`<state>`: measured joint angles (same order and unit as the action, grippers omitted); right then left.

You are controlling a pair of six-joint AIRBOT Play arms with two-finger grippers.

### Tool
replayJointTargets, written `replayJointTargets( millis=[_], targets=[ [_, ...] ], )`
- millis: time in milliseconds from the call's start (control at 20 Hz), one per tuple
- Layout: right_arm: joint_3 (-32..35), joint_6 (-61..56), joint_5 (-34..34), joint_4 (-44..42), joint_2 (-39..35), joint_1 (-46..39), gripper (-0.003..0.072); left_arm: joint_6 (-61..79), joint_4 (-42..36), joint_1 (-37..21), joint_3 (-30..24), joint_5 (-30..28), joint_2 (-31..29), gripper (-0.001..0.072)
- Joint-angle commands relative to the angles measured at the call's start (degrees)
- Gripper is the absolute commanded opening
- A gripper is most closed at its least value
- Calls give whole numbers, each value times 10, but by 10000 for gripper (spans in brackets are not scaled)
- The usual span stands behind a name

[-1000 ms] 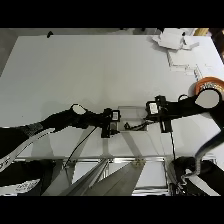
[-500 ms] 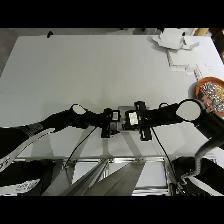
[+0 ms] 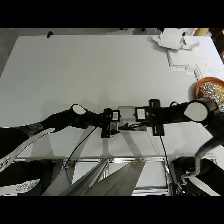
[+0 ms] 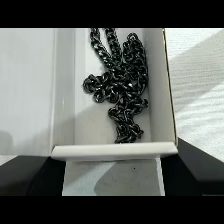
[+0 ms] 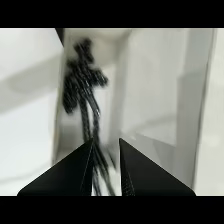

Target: Fold the box and place the chain.

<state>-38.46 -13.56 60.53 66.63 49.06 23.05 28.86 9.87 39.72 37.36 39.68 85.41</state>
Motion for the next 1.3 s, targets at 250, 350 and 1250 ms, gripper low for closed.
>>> replayJointTargets(
  millis=[250,350,1250],
  targets=[
    [1,135,3,71,20,-208,179,0,0,0,0,0,0,206],
    [1,142,-6,71,59,-221,179,0,0,0,0,0,0,206],
    [4,241,-44,87,204,-221,178,0,0,0,0,0,0,206]
  ],
)
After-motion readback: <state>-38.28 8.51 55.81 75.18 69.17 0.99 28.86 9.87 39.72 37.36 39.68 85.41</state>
